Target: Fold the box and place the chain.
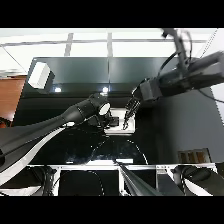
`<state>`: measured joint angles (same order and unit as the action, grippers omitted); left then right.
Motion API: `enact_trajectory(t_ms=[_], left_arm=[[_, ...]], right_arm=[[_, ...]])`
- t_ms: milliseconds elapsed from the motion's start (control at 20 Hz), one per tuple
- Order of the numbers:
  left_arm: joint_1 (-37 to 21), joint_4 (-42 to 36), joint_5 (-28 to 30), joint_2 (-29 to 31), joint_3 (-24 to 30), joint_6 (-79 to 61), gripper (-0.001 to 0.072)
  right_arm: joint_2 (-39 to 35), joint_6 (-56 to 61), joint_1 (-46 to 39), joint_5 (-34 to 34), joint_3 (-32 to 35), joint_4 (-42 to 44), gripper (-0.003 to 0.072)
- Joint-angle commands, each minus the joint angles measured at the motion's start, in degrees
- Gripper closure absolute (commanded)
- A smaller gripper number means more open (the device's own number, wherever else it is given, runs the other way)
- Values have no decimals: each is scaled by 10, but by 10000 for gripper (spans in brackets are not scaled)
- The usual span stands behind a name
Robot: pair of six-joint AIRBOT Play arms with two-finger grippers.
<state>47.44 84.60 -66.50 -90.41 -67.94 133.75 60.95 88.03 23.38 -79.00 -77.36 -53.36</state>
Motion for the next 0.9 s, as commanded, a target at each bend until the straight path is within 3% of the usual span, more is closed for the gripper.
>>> enact_trajectory(t_ms=[0,250,350,400,450,500,700,850], left_arm=[[0,0,0,0,0,0,685],[0,0,0,0,0,0,685],[0,0,0,0,0,0,685],[0,0,0,0,0,0,685],[0,0,0,0,0,0,685],[0,0,1,0,0,0,685],[0,0,3,0,0,0,685],[0,0,7,-1,0,0,685]], right_arm=[[0,0,4,42,93,-5,672],[0,1,29,217,231,-4,671],[0,7,28,244,257,-4,669],[0,7,28,244,263,-4,600],[0,7,28,236,262,-5,438],[-2,6,24,224,262,-5,408],[-36,-11,-52,144,261,-35,410],[-76,-17,-118,117,261,-131,410]])
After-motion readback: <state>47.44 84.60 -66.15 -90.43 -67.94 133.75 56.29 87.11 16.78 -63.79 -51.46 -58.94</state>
